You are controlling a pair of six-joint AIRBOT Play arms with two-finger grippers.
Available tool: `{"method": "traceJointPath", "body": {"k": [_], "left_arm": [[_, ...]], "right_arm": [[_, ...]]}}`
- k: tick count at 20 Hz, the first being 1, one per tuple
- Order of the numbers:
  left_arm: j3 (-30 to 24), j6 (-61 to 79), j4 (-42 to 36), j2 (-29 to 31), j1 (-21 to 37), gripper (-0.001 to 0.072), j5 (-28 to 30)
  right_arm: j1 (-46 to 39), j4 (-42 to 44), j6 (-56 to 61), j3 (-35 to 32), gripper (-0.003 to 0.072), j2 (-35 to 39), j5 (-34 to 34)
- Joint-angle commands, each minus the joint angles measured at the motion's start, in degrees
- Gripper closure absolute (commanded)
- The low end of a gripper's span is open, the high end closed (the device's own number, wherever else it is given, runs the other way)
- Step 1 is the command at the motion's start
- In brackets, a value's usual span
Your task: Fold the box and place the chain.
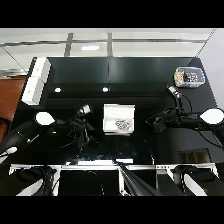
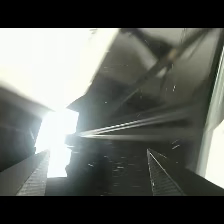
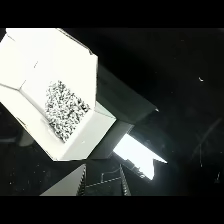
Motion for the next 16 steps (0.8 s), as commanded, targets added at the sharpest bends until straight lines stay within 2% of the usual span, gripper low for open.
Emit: {"method": "traceJointPath", "body": {"k": [1, 4, 9, 16], "left_arm": [[1.2, 17.0, 3.9, -1.1, -2.9, -0.0002, 4.0], [4.5, 17.0, 0.3, -6.1, -1.0, -0.0004, 4.3], [9.6, 19.1, 0.2, -14.6, 0.6, -0.0004, 4.0], [12.4, 23.8, -0.7, -18.1, 0.0, -0.0003, 4.0]], "right_arm": [[0.0, 0.0, 0.6, 0.0, 0.0448, 0.0, -0.1], [0.1, 0.0, 2.3, 0.0, 0.0448, 0.0, -0.1], [0.1, 0.0, 2.3, 0.0, 0.0448, 0.0, -0.1], [0.1, 0.0, 2.3, 0.0, 0.0448, 0.0, -0.1]]}}
